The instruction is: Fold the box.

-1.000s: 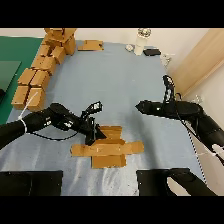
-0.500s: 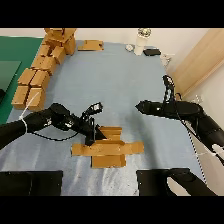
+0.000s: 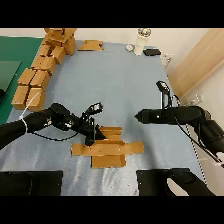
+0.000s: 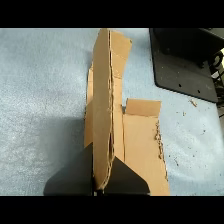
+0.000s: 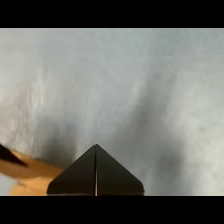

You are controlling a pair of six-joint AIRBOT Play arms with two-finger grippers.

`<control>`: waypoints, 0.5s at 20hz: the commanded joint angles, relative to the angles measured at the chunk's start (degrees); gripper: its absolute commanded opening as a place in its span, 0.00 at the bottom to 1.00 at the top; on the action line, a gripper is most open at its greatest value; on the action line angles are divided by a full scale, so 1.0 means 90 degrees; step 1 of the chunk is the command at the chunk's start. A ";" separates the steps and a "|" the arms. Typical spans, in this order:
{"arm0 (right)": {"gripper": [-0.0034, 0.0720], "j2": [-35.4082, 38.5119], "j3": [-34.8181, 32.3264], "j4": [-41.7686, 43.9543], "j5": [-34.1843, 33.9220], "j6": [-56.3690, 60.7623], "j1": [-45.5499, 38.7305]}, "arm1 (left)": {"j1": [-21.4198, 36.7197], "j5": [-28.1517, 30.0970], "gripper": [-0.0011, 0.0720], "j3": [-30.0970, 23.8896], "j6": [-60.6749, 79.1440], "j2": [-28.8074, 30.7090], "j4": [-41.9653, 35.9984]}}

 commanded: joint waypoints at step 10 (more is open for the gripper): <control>0.62 0.2178 -0.1707 -0.1926 -0.1015 0.1073 0.5370 | -0.0007 -0.0002 0.03 0.0000 -0.0017 -0.0002 0.0002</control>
